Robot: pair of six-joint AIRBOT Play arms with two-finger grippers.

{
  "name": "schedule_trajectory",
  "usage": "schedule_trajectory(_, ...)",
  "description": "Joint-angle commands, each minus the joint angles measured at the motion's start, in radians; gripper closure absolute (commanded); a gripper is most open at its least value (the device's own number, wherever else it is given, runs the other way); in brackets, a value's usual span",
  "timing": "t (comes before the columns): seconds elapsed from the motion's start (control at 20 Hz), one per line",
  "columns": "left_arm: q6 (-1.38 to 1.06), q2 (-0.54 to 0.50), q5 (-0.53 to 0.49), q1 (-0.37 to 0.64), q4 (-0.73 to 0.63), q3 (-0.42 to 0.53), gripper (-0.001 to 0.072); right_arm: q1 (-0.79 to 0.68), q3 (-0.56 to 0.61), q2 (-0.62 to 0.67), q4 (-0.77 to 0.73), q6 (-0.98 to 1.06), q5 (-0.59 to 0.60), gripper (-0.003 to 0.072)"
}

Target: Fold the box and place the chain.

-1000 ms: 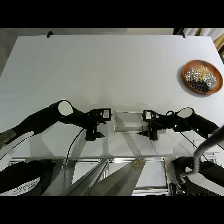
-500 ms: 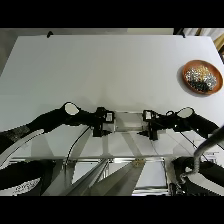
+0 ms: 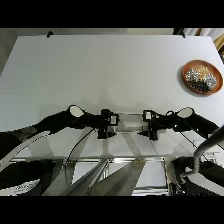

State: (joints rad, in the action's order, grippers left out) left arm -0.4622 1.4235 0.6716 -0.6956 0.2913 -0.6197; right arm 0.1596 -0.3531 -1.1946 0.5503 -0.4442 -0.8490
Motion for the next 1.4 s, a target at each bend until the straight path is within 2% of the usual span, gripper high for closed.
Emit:
schedule_trajectory(0.0,-0.009,0.003,-0.002,-0.004,-0.03,-0.001,0.0009,0.0,0.0,0.0,-0.001,0.002,0.0,0.0343)
schedule_trajectory(0.15,-0.001,0.022,-0.001,-0.005,-0.037,-0.001,0.0016,0.0,0.0,0.0,-0.001,0.002,0.0,0.0343)
schedule_trajectory(0.2,-0.001,0.029,0.0,-0.005,-0.037,-0.001,0.0061,0.0,0.0,0.0,-0.001,0.002,0.0,0.0343)
schedule_trajectory(0.25,-0.001,0.033,0.002,-0.005,-0.037,-0.001,0.0168,0.0,0.0,0.0,-0.001,0.002,0.0,0.0343)
schedule_trajectory(0.45,-0.002,0.033,0.002,-0.005,-0.036,-0.001,0.0458,0.0,0.0,0.0,-0.001,0.002,0.0,0.0343)
schedule_trajectory(1.35,-0.002,0.033,0.002,-0.004,-0.036,-0.001,0.0455,0.0,0.0,0.0,-0.002,0.001,0.0,0.0344)
